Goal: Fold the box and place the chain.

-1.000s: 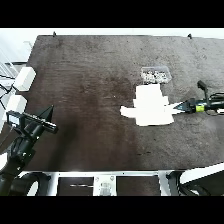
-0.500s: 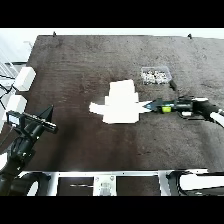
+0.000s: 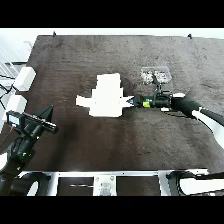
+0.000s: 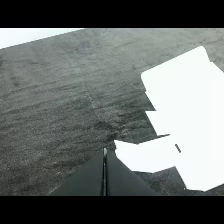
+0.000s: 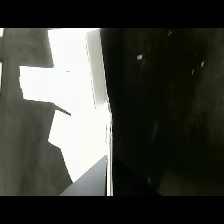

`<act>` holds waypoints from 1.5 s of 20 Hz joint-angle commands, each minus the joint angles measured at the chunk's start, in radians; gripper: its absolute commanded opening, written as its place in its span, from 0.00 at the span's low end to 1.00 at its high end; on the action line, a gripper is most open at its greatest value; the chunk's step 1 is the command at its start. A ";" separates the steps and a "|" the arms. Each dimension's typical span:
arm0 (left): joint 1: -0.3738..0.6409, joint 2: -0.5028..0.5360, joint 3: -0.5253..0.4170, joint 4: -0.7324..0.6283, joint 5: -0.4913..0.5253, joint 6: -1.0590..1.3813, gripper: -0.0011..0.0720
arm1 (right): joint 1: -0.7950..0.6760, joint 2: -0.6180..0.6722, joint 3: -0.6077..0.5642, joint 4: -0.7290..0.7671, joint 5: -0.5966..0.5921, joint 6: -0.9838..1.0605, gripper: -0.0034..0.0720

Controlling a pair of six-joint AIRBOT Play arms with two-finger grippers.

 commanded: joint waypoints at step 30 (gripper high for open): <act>0.000 -0.835 0.522 0.090 -0.208 -0.127 0.82 | 0.074 -0.043 0.019 0.028 -0.161 -0.196 0.05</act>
